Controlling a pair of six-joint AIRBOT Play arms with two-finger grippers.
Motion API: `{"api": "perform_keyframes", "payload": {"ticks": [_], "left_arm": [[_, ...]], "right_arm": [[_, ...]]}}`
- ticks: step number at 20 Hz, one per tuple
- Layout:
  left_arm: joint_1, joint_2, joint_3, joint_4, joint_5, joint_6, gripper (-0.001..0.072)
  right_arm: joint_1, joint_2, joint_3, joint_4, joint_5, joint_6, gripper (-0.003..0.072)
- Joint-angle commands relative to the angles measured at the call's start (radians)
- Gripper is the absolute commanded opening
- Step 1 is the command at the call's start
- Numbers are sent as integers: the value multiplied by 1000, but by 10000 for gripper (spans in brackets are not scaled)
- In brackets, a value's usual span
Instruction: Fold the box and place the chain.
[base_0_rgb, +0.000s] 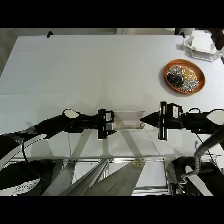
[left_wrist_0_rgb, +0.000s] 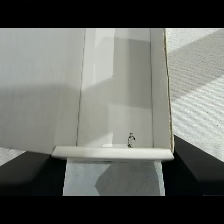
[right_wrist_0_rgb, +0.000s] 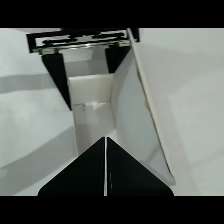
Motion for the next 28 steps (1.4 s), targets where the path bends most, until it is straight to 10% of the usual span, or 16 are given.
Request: {"api": "perform_keyframes", "payload": {"ticks": [1, 13, 19, 28], "left_arm": [[0, 1, 0, 0, 0, 0, 150], [0, 1, 0, 0, 0, 0, 150], [0, 1, 0, 0, 0, 0, 150], [0, 1, 0, 0, 0, 0, 150]], "right_arm": [[1, -58, 0, 29, -26, -22, 10], [150, -415, 0, 328, -580, -66, 8], [150, -423, 0, 74, -555, 95, 8], [149, -409, 93, 144, -369, 89, 10]]}}
